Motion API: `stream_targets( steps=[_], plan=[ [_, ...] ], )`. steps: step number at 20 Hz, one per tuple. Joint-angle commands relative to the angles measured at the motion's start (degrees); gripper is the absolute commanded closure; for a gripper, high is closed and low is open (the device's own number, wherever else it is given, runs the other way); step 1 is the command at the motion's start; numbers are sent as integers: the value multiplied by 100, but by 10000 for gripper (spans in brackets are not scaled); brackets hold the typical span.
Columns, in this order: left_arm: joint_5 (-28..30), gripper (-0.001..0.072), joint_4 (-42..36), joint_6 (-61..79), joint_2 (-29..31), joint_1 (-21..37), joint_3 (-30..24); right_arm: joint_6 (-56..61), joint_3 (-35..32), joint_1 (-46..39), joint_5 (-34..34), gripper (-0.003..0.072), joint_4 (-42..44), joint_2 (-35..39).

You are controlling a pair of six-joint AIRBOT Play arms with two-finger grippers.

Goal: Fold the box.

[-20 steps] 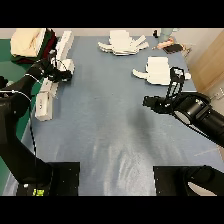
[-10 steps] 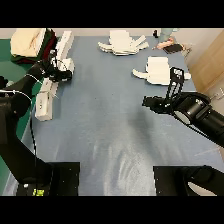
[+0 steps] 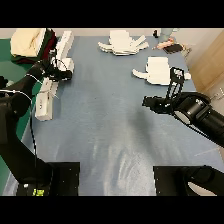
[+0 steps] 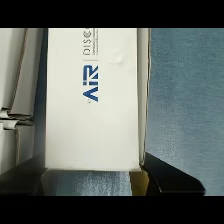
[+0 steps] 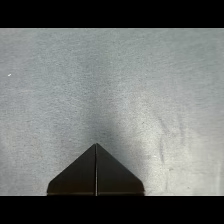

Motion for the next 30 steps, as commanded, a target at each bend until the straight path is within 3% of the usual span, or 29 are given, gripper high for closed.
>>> stream_targets(
  steps=[1, 7, 8, 9, 15, 20, 26, 27, 28, 29, 30],
  plan=[
    [61, 185, 4, 2, -15, 4, 7, 0, 7, -2, 2, 684, 2, -2],
    [37, 174, 7, 0, -111, 9, 7, 2, 7, -2, 2, 684, 2, -2],
    [37, 145, 7, 0, -109, 9, 7, 2, 7, -2, 2, 684, 2, 0],
    [35, 9, 7, 0, -109, 9, 7, 0, 7, -2, 2, 684, 2, -2],
    [-240, 9, 136, 0, -35, 11, 15, 0, 7, -2, 4, 684, 4, 0],
    [-1753, 9, 717, 0, 164, 131, 463, 0, 7, -2, 0, 684, 2, -2],
    [-3220, 14, 553, -17, 223, 68, 1370, -90, 7, -2, 0, 684, 4, -2],
    [-3486, 220, 470, -20, 223, 33, 1493, -203, 7, -2, 0, 684, 4, -2],
    [-3834, 580, 444, -20, 223, 17, 1604, -337, 9, -2, 0, 655, 11, -2],
    [-4227, 691, 450, -24, 223, -4, 1731, -503, 17, -2, 2, 566, 57, -2],
    [-4581, 693, 446, -20, 238, -26, 1823, -645, 63, -2, -11, 482, 114, -31]
  ],
)
